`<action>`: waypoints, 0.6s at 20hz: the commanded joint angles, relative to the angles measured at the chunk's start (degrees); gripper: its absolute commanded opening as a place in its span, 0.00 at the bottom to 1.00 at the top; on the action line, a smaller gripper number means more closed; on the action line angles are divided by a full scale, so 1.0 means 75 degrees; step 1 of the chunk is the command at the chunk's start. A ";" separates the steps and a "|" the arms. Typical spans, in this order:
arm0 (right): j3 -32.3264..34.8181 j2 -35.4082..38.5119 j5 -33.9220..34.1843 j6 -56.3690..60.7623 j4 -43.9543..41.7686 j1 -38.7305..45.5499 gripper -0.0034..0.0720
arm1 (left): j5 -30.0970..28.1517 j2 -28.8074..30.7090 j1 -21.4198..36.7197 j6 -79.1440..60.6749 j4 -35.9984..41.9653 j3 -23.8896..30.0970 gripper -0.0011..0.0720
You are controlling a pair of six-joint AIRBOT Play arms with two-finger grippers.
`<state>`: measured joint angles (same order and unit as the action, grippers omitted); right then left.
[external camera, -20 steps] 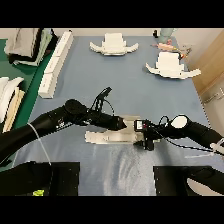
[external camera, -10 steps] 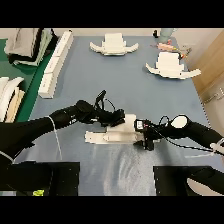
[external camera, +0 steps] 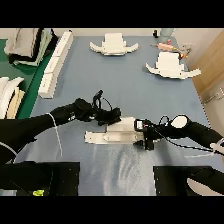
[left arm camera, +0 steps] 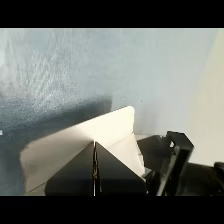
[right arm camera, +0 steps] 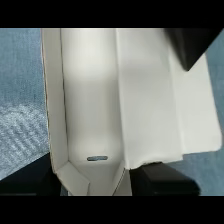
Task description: Fold the box.
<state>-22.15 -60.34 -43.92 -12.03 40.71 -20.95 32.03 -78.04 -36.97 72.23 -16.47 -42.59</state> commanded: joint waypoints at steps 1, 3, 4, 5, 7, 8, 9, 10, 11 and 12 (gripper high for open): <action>-0.0006 0.0006 -0.0017 0.0000 0.0003 0.0003 0.62 | 0.1005 0.0490 0.0443 -0.1078 -0.0041 -0.0096 0.03; -0.0006 0.0003 -0.0015 0.0000 0.0003 0.0003 0.62 | 0.1419 0.1230 0.0708 -0.1550 -0.0425 -0.0093 0.03; -0.0006 0.0006 -0.0017 0.0000 0.0003 0.0003 0.62 | 0.1612 0.1644 0.0819 -0.1559 -0.0918 -0.0090 0.03; -0.0006 0.0006 -0.0017 0.0000 0.0003 0.0003 0.62 | 0.1906 0.2060 0.0918 -0.1580 -0.1553 -0.0090 0.03; -0.0006 0.0003 -0.0015 -0.0003 0.0003 0.0003 0.62 | 0.2818 0.2891 0.1035 -0.1580 -0.3200 -0.0090 0.03; -0.0006 0.0003 -0.0017 0.0000 0.0003 0.0003 0.62 | 0.3284 0.3217 0.1023 -0.1667 -0.3958 -0.0090 0.03; -0.0006 0.0006 -0.0017 0.0000 0.0003 0.0003 0.62 | 0.3730 0.3488 0.1014 -0.1877 -0.4523 -0.0090 0.03; -0.0006 0.0003 -0.0017 0.0000 0.0003 0.0003 0.62 | 0.4092 0.3722 0.1014 -0.2194 -0.4908 -0.0090 0.03; -0.0006 0.0003 -0.0017 0.0000 0.0003 0.0003 0.62 | 0.4328 0.3888 0.1005 -0.2556 -0.5085 -0.0090 0.03; -0.0006 0.0006 -0.0015 0.0000 0.0003 0.0003 0.62 | 0.4473 0.4007 0.0953 -0.3054 -0.5217 -0.0090 0.03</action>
